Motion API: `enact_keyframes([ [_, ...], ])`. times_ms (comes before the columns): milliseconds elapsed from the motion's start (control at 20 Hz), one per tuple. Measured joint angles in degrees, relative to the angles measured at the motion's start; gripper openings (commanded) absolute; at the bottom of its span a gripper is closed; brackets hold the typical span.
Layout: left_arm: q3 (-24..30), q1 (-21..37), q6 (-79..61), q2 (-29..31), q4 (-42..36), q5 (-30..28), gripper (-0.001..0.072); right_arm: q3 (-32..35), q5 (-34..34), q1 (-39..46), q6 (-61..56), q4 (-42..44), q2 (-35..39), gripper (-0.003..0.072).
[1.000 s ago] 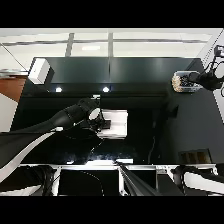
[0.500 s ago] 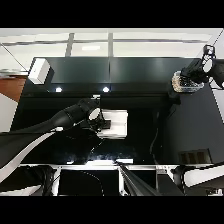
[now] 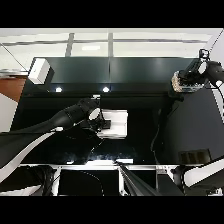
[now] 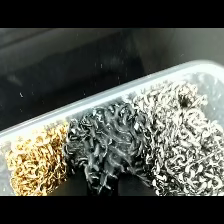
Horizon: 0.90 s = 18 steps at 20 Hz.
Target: Fold the box and place the chain.
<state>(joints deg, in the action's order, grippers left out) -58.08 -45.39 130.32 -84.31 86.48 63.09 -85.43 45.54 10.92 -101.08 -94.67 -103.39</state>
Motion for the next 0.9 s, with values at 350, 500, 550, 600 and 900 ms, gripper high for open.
enact_keyframes([
  [350, 0.00, 0.00, 0.00, 0.00, -0.07, -0.02, 0.0031, -6.91, 9.49, 0.81, 6.14, 0.96, 3.04, 0.0040],
  [500, 0.00, 0.00, 0.00, 0.00, -0.11, -0.02, 0.0031, -8.39, 10.95, 0.92, 8.44, 1.46, 7.08, 0.0040],
  [550, 0.00, 0.00, 0.00, 0.00, -0.11, -0.02, 0.0031, -8.74, 11.02, 0.96, 9.25, 1.75, 8.79, 0.0040],
  [600, 0.00, 0.00, 0.00, 0.00, -0.11, -0.04, 0.0031, -8.96, 11.28, 0.96, 9.90, 2.03, 10.40, 0.0040],
  [900, 0.00, 0.00, 0.00, 0.00, -0.15, -0.02, 0.0031, -11.43, 14.38, 1.16, 11.89, 4.57, 20.61, 0.0041],
])
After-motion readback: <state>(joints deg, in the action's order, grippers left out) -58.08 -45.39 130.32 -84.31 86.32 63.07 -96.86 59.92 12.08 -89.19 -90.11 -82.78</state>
